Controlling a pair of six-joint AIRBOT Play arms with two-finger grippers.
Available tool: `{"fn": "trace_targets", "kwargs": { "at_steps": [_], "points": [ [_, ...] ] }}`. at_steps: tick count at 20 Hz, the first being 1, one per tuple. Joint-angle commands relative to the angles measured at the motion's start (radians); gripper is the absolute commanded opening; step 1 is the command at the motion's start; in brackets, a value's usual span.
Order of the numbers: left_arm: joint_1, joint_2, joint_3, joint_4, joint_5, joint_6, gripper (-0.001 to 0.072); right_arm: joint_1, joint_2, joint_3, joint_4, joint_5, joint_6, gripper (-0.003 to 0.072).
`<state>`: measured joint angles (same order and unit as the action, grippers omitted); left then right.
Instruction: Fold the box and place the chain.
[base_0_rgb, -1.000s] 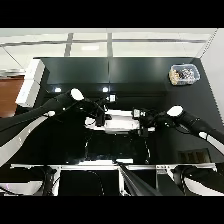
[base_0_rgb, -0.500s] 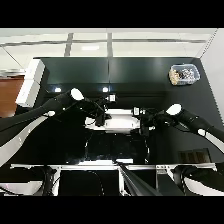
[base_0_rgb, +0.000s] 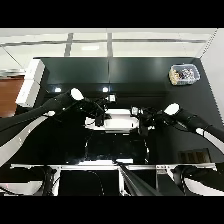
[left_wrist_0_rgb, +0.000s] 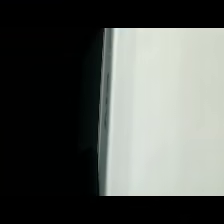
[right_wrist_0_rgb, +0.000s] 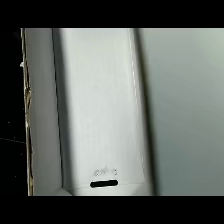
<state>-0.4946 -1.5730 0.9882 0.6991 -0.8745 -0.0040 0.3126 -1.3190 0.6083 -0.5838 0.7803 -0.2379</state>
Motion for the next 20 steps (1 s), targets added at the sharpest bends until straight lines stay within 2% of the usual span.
{"fn": "trace_targets", "kwargs": {
  "at_steps": [1,4,5,6,9,10,12,13,14,17,19,20],
  "points": [
    [0.0,0.0,0.001,-0.001,-0.001,0.0,0.0028,0.01,-0.002,0.001,-0.026,-0.012,0.018,0.0645],
    [0.0,0.0,0.001,-0.001,-0.001,0.0,0.0028,0.01,-0.002,0.001,-0.026,-0.011,0.018,0.0642],
    [0.0,0.0,0.001,-0.001,-0.001,0.0,0.0029,0.01,-0.002,0.001,-0.027,-0.01,0.017,0.0524],
    [0.0,0.0,0.001,-0.001,-0.001,0.0,0.0029,0.01,-0.002,0.001,-0.027,-0.009,0.017,0.0483],
    [0.001,0.0,0.001,-0.001,-0.001,0.0,0.003,0.01,-0.002,0.001,-0.028,-0.005,0.016,0.0483],
    [0.002,0.003,0.001,0.0,-0.004,-0.003,0.0067,0.01,-0.002,0.001,-0.028,-0.006,0.016,0.0483],
    [0.02,0.031,0.001,0.004,-0.047,-0.014,0.0408,0.01,-0.002,0.0,-0.028,-0.005,0.016,0.0483],
    [0.036,0.055,0.001,0.011,-0.06,-0.062,0.0492,0.01,-0.002,0.0,-0.028,-0.005,0.016,0.0483],
    [0.055,0.085,0.001,0.039,-0.07,-0.131,0.0524,0.01,-0.002,0.0,-0.028,-0.005,0.016,0.0483],
    [0.126,0.2,0.001,0.215,-0.101,-0.48,0.0524,0.01,-0.002,0.0,-0.028,-0.006,0.016,0.0482],
    [0.176,0.257,0.001,0.314,-0.212,-0.66,0.0513,0.01,-0.002,0.0,-0.027,-0.007,0.016,0.0479],
    [0.2,0.269,0.001,0.322,-0.303,-0.725,0.0444,0.01,-0.002,0.0,-0.027,-0.005,0.016,0.0279]
  ]
}}
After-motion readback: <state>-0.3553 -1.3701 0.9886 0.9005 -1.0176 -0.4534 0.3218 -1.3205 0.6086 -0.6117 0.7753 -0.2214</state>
